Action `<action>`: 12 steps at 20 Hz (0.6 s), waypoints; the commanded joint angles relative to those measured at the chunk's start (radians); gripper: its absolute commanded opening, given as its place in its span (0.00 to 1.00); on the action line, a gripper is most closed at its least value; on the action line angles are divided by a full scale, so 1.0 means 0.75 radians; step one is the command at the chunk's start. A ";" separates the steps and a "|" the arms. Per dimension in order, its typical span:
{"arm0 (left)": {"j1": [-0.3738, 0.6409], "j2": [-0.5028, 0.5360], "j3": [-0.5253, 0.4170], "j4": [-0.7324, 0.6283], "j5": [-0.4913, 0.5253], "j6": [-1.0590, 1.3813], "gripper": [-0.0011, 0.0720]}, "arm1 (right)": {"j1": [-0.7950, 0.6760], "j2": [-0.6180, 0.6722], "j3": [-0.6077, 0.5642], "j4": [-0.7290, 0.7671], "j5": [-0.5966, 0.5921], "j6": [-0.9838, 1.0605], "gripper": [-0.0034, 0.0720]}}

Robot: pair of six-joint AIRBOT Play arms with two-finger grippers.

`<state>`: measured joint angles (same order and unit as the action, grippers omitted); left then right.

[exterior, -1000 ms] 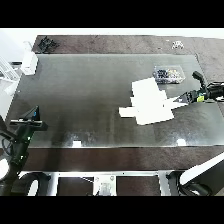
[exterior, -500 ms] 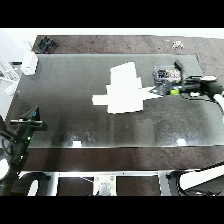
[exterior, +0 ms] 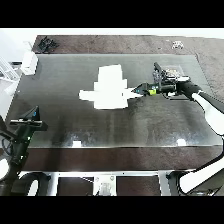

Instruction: Fold the box and place the chain.

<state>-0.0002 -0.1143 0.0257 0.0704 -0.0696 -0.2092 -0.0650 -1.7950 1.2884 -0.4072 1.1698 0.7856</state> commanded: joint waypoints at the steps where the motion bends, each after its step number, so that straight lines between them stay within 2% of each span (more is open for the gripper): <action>1: -0.001 0.000 0.001 0.001 0.002 0.000 0.05 | 0.013 -0.051 0.033 -0.044 -0.056 0.050 0.05; 8: -0.001 -0.002 0.001 0.001 -0.023 0.001 0.05 | 0.013 -0.071 0.070 -0.057 -0.064 0.066 0.05; 9: -0.001 -0.003 0.001 0.001 -0.028 0.003 0.23 | 0.013 -0.071 0.070 -0.057 -0.063 0.066 0.05; 10: -0.001 -0.003 0.001 0.001 -0.031 0.006 0.83 | 0.013 -0.071 0.070 -0.056 -0.064 0.066 0.05; 11: -0.001 -0.004 0.004 -0.001 -0.033 0.001 0.88 | 0.013 -0.071 0.070 -0.056 -0.063 0.065 0.05; 12: -0.001 -0.004 0.005 0.001 -0.033 0.013 0.85 | 0.013 -0.071 0.070 -0.056 -0.063 0.065 0.05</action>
<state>-0.0002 -0.1162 0.0269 0.0704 -0.0883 -0.2085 -0.0559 -1.8465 1.3384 -0.4477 1.1244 0.8291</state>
